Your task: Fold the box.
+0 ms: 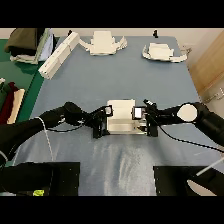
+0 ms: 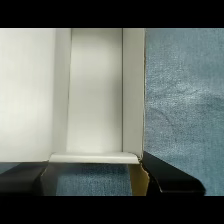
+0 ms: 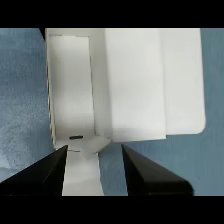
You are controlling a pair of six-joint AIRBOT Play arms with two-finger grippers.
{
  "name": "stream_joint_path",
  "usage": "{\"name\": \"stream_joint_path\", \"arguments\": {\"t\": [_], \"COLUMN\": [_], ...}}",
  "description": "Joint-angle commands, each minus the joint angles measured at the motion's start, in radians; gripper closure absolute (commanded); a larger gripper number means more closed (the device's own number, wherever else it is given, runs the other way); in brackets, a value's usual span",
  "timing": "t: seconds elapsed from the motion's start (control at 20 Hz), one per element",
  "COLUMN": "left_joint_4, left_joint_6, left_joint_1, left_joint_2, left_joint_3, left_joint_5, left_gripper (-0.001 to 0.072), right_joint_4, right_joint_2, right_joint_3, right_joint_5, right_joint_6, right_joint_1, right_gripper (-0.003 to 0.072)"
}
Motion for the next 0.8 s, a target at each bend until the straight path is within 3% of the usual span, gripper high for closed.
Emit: {"name": "stream_joint_path", "arguments": {"t": [0.0,0.15,0.4,0.5,0.55,0.6,0.7,0.75], "left_joint_4": [0.001,0.001,0.001,0.001,0.001,0.001,0.001,0.001], "left_joint_6": [0.003,0.003,0.003,0.003,0.003,0.003,0.003,0.003], "left_joint_1": [0.0,0.0,0.0,0.0,0.0,0.0,0.0,0.0], "left_joint_2": [-0.001,-0.001,-0.001,-0.001,-0.001,-0.001,-0.001,-0.001], "left_joint_3": [0.0,0.0,0.0,0.0,0.0,0.0,0.0,0.0], "left_joint_5": [-0.002,-0.002,-0.002,-0.002,-0.002,-0.002,-0.003,-0.003], "left_gripper": [0.0227,0.0227,0.0227,0.0227,0.0227,0.0227,0.0227,0.0227], "right_joint_4": [-0.17,-0.198,-0.072,-0.004,0.027,0.047,0.063,0.066], "right_joint_2": [0.055,0.037,-0.067,-0.101,-0.115,-0.128,-0.144,-0.146], "right_joint_3": [0.001,-0.021,-0.082,-0.082,-0.082,-0.082,-0.082,-0.082], "right_joint_5": [0.024,0.019,-0.084,-0.112,-0.121,-0.128,-0.153,-0.159], "right_joint_6": [0.142,0.177,0.103,0.031,-0.002,-0.028,-0.054,-0.063], "right_joint_1": [-0.001,-0.001,0.0,0.0,-0.001,0.0,-0.001,0.0], "right_gripper": [0.0162,0.0172,0.0182,0.0341,0.0353,0.0409,0.0425,0.0483]}}
